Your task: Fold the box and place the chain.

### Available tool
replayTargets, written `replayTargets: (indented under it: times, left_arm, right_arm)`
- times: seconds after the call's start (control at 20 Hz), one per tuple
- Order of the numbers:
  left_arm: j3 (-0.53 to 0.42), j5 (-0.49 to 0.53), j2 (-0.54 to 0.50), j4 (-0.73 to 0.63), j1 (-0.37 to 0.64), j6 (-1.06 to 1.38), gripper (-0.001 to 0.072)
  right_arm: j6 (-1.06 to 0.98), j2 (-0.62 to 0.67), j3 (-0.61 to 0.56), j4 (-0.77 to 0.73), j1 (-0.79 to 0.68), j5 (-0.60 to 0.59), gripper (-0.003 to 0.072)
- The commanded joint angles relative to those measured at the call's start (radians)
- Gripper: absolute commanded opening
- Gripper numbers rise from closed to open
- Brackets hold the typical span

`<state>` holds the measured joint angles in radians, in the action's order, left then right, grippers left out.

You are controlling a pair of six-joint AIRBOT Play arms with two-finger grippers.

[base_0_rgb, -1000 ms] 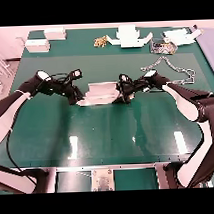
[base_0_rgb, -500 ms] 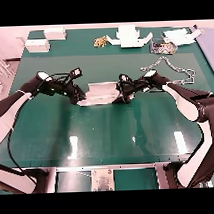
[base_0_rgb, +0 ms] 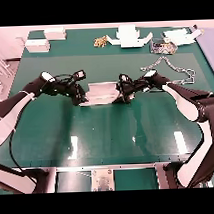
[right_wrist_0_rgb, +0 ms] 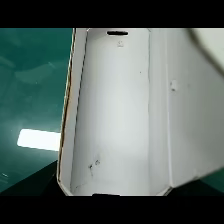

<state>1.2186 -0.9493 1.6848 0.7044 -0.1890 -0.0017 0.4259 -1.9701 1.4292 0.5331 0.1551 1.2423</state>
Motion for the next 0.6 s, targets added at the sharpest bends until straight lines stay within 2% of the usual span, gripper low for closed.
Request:
replayTargets:
  times: [0.0,0.05,0.1,0.5,0.55]
  left_arm:
    - [0.0,0.064,0.001,0.039,-0.028,0.003,0.0513]
    - [0.0,0.061,0.001,0.047,-0.028,0.002,0.0406]
    - [0.0,0.059,0.0,0.059,-0.028,0.002,0.037]
    - [0.001,0.034,0.001,-0.011,-0.029,0.032,0.0367]
    - [0.001,0.033,0.001,-0.019,-0.028,0.037,0.0339]
  right_arm:
    - [0.0,0.0,0.0,0.0,0.0,0.0,0.0566]
    - [0.0,0.0,0.0,0.0,0.0,0.0,0.0567]
    - [0.0,0.0,0.0,0.0,0.0,0.0,0.0566]
    - [0.0,0.0,0.0,0.0,0.0,0.0,0.0566]
    - [0.0,0.0,0.0,0.0,0.0,0.0,0.0567]
